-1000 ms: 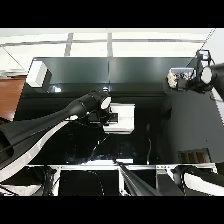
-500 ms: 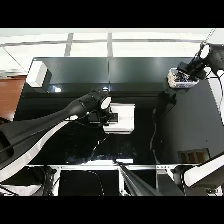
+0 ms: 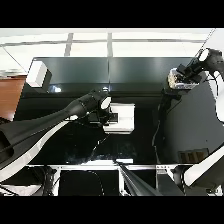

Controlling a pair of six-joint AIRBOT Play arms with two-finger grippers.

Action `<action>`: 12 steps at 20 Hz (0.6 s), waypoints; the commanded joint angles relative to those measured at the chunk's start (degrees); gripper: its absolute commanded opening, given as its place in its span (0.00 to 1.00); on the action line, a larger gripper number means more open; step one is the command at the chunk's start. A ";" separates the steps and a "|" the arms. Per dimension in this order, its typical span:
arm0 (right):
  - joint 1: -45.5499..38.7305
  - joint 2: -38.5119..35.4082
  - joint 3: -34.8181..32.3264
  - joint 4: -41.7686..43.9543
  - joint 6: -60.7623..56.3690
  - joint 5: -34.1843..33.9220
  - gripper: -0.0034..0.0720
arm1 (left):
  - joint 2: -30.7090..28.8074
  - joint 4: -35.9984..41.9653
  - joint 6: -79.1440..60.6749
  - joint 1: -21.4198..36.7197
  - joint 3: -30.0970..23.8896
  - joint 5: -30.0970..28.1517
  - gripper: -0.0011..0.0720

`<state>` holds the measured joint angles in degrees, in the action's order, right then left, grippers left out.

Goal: Fold the box and place the chain.

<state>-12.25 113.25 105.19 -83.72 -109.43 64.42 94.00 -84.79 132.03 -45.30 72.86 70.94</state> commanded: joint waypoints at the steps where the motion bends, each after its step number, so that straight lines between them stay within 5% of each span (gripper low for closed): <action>1: -0.13 -1.42 4.68 1.25 6.56 2.27 0.06 | 0.04 0.00 -0.04 -0.02 -0.02 -0.07 0.05; 8: -0.22 -19.85 8.04 8.02 19.21 2.23 0.06 | 0.04 -0.31 -0.04 0.00 -0.02 -0.26 0.05; 12: 0.66 -30.99 8.00 19.21 25.51 3.85 0.06 | 0.04 -0.24 -0.02 0.11 0.00 -0.63 0.05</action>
<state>-12.23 89.58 112.99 -71.68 -89.12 66.89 94.00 -84.90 131.98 -45.25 72.86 70.61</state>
